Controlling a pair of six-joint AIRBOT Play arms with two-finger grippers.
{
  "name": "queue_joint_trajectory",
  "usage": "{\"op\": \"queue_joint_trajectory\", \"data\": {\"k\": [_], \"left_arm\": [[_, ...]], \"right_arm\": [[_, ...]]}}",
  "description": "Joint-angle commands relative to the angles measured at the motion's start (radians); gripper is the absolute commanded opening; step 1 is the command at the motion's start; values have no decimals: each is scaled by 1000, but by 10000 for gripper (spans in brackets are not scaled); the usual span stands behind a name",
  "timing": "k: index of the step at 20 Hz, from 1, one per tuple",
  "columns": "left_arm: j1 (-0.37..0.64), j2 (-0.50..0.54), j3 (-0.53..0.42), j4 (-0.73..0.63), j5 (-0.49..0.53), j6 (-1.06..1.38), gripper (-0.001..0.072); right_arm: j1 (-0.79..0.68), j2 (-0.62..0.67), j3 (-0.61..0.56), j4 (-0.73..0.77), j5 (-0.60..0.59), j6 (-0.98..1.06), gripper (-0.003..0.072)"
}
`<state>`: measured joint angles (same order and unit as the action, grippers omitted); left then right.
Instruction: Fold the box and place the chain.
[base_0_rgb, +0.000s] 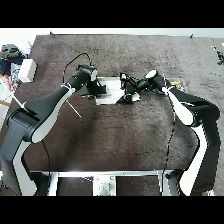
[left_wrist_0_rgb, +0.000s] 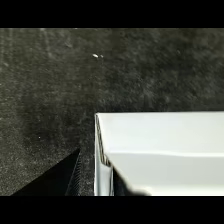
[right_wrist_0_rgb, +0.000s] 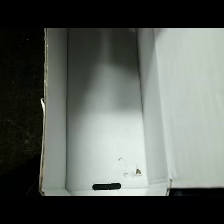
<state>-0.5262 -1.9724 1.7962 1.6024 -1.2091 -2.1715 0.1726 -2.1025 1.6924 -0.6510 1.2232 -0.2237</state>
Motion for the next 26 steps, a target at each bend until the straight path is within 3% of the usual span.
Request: {"op": "queue_joint_trajectory", "data": {"k": [1,3,4,5,9,10,11,12,18,19,20,23,26], "left_arm": [[-5,-21,29,38,-52,-54,210],[-5,-24,29,38,-47,-56,187],[-5,-27,29,38,-49,-54,39],[-5,-29,29,37,-50,-53,12],[-5,-31,29,32,-48,-46,12],[-5,-31,29,32,-39,-36,44],[-5,-31,29,23,-23,13,328],[-4,-31,32,10,-10,74,510],[-2,-29,117,-5,-103,205,568],[-2,-29,137,-3,-124,245,700],[-2,-29,162,-2,-158,290,720],[-2,-26,255,-2,-253,394,720],[-2,34,259,-3,-237,477,720]], "right_arm": [[0,-1,0,0,0,0,411],[0,-1,0,0,0,0,412],[0,-1,0,0,0,0,411],[0,-1,0,0,0,0,411],[0,-1,0,0,0,0,411],[0,-1,0,0,0,0,411],[0,-1,0,0,0,0,411],[0,-1,0,0,0,0,411],[0,-1,0,0,1,0,411],[0,-1,0,0,0,0,412],[0,-1,0,0,0,0,411],[0,-1,0,0,0,0,411],[0,-1,0,0,0,0,411]]}}
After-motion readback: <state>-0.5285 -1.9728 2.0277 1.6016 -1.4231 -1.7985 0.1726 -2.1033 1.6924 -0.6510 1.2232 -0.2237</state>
